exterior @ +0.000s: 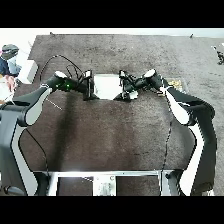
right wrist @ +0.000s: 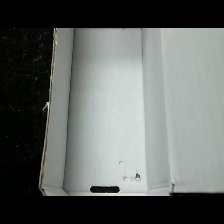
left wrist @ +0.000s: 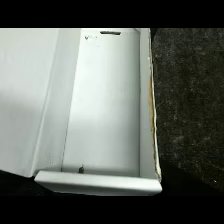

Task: Fold the box and place the chain.

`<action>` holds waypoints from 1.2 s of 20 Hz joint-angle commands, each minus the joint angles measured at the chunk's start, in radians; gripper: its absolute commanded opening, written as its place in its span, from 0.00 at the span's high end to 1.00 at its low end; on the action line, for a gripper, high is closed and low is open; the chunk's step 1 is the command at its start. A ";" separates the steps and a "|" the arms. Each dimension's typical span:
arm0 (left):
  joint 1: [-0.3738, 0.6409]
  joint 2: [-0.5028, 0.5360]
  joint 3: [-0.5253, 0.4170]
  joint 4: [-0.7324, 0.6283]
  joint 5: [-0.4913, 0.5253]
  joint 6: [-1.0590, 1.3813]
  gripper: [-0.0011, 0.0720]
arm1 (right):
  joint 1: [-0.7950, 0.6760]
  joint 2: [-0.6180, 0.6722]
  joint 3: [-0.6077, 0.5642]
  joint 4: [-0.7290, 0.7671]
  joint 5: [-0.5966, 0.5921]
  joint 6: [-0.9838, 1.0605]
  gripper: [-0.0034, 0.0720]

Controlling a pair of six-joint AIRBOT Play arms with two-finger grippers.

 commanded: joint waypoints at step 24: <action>0.001 -0.013 0.000 -0.012 -0.036 0.072 0.59 | 0.000 0.000 0.000 0.000 0.002 0.000 0.56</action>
